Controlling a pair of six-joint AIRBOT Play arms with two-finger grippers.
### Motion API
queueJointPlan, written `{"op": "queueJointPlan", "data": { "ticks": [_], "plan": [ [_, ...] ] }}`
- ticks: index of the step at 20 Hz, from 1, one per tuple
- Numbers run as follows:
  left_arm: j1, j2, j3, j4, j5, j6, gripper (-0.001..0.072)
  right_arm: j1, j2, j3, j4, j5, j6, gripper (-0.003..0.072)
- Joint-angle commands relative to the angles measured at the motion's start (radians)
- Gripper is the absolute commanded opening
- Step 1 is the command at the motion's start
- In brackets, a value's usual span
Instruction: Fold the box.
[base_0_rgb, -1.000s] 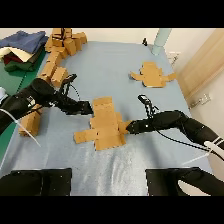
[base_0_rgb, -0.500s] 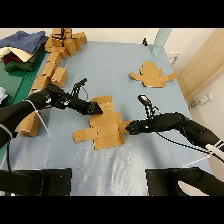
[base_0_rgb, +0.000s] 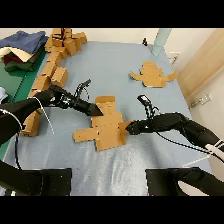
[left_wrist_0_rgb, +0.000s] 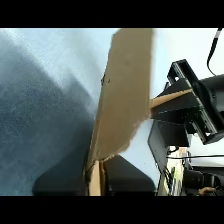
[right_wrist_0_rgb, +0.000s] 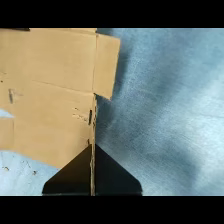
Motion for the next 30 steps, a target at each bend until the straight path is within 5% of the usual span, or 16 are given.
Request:
{"op": "queueJointPlan", "data": {
  "ticks": [1, 2, 5, 7, 9, 11, 20, 22, 25, 27, 30],
  "plan": [
    [0.011, -0.005, 0.003, -0.007, -0.013, 0.013, 0.0407, 0.001, -0.011, 0.000, -0.006, -0.001, 0.000, 0.0005],
    [0.011, -0.005, 0.003, -0.013, -0.012, 0.014, 0.0565, 0.001, -0.016, 0.000, -0.005, -0.001, 0.000, 0.0006],
    [0.011, -0.005, 0.007, -0.016, -0.001, 0.028, 0.0546, 0.001, -0.031, 0.000, -0.007, -0.001, 0.000, 0.0005],
    [0.011, -0.005, 0.010, -0.015, -0.007, 0.040, 0.0282, 0.001, -0.035, 0.000, -0.007, 0.000, 0.000, 0.0005],
    [0.011, -0.005, 0.013, -0.013, -0.014, 0.047, 0.0284, 0.001, -0.035, 0.000, -0.008, 0.000, 0.000, 0.0006],
    [0.010, -0.005, 0.015, -0.013, -0.017, 0.050, 0.0014, 0.001, -0.034, 0.000, -0.008, 0.000, 0.000, 0.0005],
    [0.002, -0.005, 0.017, -0.009, -0.063, 0.055, 0.0020, 0.001, -0.035, 0.000, -0.008, 0.023, 0.000, 0.0005],
    [0.003, -0.005, 0.017, 0.013, -0.067, 0.074, 0.0316, 0.001, -0.035, 0.000, -0.008, 0.023, 0.000, 0.0005],
    [0.002, -0.005, 0.017, 0.018, -0.066, 0.081, 0.0302, 0.001, -0.035, 0.000, -0.008, 0.026, 0.000, 0.0006],
    [0.002, -0.005, 0.017, 0.022, -0.068, 0.106, 0.0133, 0.001, -0.035, 0.000, -0.008, 0.026, 0.000, 0.0005],
    [-0.002, -0.005, 0.017, 0.052, -0.076, 0.106, 0.0107, 0.001, -0.035, 0.000, -0.008, 0.026, 0.000, 0.0005]
  ]
}}
